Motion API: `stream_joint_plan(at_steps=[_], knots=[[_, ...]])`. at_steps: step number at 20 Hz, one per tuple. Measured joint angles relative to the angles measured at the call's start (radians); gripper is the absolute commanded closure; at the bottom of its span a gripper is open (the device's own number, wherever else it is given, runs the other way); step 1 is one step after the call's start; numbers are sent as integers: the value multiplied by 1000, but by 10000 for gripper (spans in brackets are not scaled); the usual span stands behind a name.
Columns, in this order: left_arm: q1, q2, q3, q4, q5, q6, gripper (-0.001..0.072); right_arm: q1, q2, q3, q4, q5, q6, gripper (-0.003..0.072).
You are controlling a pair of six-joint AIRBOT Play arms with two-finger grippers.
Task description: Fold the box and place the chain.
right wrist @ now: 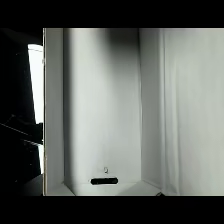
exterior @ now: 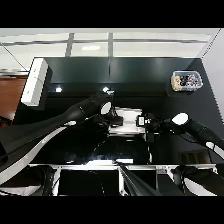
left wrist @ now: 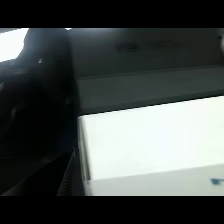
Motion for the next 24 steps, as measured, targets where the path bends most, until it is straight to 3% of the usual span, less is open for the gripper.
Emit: stream_joint_plan(at_steps=[1,5,9,10,11,12,17,19,20,24], knots=[[-3,-1,0,-1,5,-11,379,0,0,0,0,0,0,460],[-11,-3,1,7,-2,-54,660,0,0,0,0,1,1,460],[-16,-3,2,13,-7,-83,680,0,0,0,0,0,0,460],[-17,-3,2,13,-8,-85,580,0,0,0,0,0,0,460],[-17,-3,3,9,-11,-86,297,0,0,0,0,1,0,460],[-18,-3,6,-4,-8,-90,182,0,0,0,0,0,0,460],[-18,-5,29,22,-52,-98,184,0,0,0,0,0,0,460],[-19,-8,33,36,-87,-113,221,0,0,0,0,0,0,460],[-20,-12,34,43,-88,-119,275,0,0,0,0,0,0,460],[-34,-21,36,60,-97,-141,685,0,0,0,0,0,0,460]])
